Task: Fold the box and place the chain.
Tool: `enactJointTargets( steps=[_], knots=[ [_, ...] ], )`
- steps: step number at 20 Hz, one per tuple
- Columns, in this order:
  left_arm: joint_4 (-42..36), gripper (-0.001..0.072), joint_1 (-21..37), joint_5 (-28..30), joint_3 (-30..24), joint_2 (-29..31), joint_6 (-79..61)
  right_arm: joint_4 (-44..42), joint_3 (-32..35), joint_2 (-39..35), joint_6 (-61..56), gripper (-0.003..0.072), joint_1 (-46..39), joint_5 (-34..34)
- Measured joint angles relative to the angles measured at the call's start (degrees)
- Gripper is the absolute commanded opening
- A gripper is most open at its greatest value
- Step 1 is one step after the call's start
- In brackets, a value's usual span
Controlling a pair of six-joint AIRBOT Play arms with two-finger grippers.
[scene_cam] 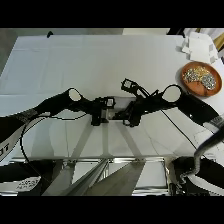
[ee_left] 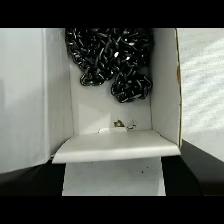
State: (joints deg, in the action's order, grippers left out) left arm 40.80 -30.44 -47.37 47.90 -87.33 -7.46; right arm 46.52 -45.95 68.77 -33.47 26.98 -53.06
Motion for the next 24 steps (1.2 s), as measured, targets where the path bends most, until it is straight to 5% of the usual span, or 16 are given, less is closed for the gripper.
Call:
enactJointTargets(
  steps=[4,8,11,13,15,24],
  knots=[
    [0.0,0.0009,0.0,0.0,0.0,-0.02,0.0,0.39,0.0,-0.72,-6.14,0.027,-1.22,1.55],
    [0.0,0.001,0.0,0.0,0.0,-0.02,0.0,4.96,0.15,-4.74,-12.02,0.0169,-3.37,-1.6],
    [0.0,0.0009,0.0,0.0,0.0,-0.02,0.0,9.66,2.34,-9.07,-14.58,0.0201,-4.35,-5.14],
    [0.0,0.0009,0.0,0.0,0.0,-0.02,0.0,10.97,5.62,-11.34,-15.41,0.0293,-4.55,-5.62],
    [0.02,0.0009,0.0,0.0,0.0,0.0,0.0,11.52,9.77,-12.68,-17.42,0.0345,-4.66,-3.91],
    [0.0,0.0009,0.0,0.0,0.0,-0.02,0.0,14.47,16.98,-11.1,-25.9,0.0337,3.34,11.28]
  ],
)
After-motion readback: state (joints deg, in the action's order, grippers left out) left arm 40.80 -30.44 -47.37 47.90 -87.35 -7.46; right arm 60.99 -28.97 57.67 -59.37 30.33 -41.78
